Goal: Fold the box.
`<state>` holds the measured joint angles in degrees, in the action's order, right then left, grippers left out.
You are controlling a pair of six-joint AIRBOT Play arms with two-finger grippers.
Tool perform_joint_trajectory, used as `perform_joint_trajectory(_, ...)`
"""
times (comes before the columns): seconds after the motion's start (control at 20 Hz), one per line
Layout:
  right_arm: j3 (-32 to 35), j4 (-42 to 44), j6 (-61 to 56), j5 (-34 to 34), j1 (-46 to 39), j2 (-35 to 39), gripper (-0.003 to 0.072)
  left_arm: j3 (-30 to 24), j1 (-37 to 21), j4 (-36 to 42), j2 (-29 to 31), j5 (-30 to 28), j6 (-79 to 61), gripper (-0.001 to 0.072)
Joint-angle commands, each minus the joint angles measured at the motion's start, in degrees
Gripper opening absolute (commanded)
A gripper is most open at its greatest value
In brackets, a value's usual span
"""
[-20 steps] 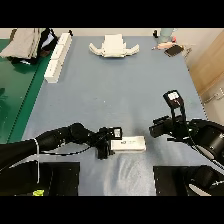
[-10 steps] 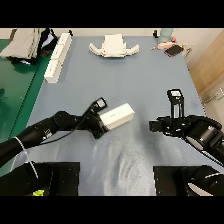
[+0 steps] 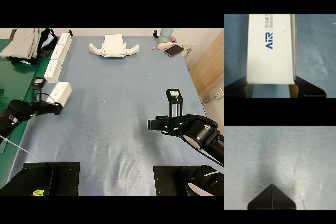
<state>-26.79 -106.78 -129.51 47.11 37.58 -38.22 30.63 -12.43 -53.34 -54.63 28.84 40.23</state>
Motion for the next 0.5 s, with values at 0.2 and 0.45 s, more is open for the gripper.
perform_joint_trajectory(0.2,-0.04,-0.7,-0.24,-1.16,-0.02,-0.04,0.0002,3.93,-11.43,-1.09,-4.5,-5.81,-1.49,0.0522)
perform_joint_trajectory(0.45,-0.04,-2.36,-2.1,-1.14,-0.02,-0.04,0.0002,9.27,-8.55,-0.7,-13.64,-5.95,-1.88,0.0522)
